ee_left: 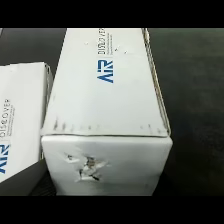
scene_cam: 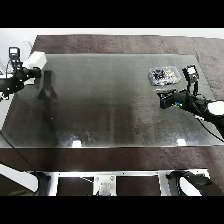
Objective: Fold the box and place the chain.
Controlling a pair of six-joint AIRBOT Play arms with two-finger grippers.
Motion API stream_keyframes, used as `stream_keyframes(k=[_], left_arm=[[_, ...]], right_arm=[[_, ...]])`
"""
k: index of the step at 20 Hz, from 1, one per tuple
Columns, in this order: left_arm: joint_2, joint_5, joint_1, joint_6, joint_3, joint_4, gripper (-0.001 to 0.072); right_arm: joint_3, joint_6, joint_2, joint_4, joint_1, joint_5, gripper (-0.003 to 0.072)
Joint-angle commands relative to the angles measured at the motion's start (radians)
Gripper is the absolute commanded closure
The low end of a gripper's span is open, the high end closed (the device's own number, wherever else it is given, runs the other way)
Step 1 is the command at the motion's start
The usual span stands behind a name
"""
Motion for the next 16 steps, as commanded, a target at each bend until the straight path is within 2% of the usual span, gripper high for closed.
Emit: stream_keyframes(k=[1,5,8,10,15,16], left_arm=[[-0.017,0.036,0.003,-0.019,-0.008,0.000,0.0694],[-0.033,0.016,0.003,-0.049,-0.008,-0.002,0.0693],[-0.050,-0.049,-0.005,-0.052,-0.008,-0.003,0.0693],[-0.051,-0.001,-0.019,-0.080,-0.008,-0.008,0.0693],[-0.051,-0.007,-0.021,-0.092,-0.008,-0.023,0.0689],[-0.051,-0.011,-0.021,-0.092,-0.008,-0.022,0.0641]], right_arm=[[-0.001,0.000,0.000,0.013,0.000,-0.001,0.0682],[-0.001,0.000,0.000,0.040,0.001,-0.002,0.0682],[-0.001,0.000,0.000,0.040,0.000,-0.002,0.0682],[-0.001,0.000,0.000,0.040,0.001,-0.002,0.0682],[-0.001,0.000,0.000,0.040,0.000,-0.002,0.0681],[-0.001,0.000,0.000,0.040,0.000,-0.002,0.0681]])
